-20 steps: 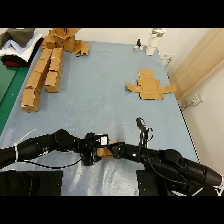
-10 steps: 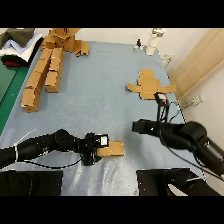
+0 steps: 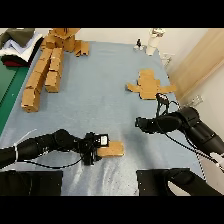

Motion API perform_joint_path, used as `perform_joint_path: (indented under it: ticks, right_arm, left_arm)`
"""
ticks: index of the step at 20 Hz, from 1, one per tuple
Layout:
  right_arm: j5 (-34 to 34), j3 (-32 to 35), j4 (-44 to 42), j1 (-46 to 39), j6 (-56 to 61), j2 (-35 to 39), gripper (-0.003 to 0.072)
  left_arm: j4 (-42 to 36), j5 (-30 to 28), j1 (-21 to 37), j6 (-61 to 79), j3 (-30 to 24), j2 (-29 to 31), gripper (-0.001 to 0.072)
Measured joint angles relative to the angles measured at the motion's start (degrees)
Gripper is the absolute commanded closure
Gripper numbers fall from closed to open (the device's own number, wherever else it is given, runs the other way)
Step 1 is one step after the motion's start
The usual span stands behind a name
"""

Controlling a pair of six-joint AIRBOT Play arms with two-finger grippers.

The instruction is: Fold the box.

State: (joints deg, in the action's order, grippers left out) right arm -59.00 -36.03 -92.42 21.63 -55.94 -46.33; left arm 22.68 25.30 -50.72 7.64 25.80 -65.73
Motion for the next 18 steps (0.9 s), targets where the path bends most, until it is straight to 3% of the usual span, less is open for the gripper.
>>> perform_joint_path:
  ticks: [4,7,12,15,18]
  right_arm:
    - [1.0,-0.1,-0.9,-0.3,0.0,-1.0,0.0684]
    - [1.3,-0.2,-0.9,-0.3,0.0,-1.2,0.0683]
    - [1.5,-0.2,-0.5,-0.3,0.0,-1.3,0.0684]
    - [1.6,-0.2,-0.3,-0.3,0.0,-1.3,0.0684]
    - [2.1,-0.2,-0.3,-0.3,0.0,-1.3,0.0683]
  left_arm:
    - [0.8,-1.2,1.8,-4.6,0.9,1.6,0.0196]
    - [5.3,-4.6,7.7,-18.1,1.3,5.9,0.0196]
    - [21.9,-5.5,29.2,-40.9,1.6,10.8,0.0196]
    - [27.3,-4.6,42.1,-46.5,2.1,8.7,0.0197]
    - [29.6,-4.4,49.9,-49.3,4.5,4.3,0.0197]
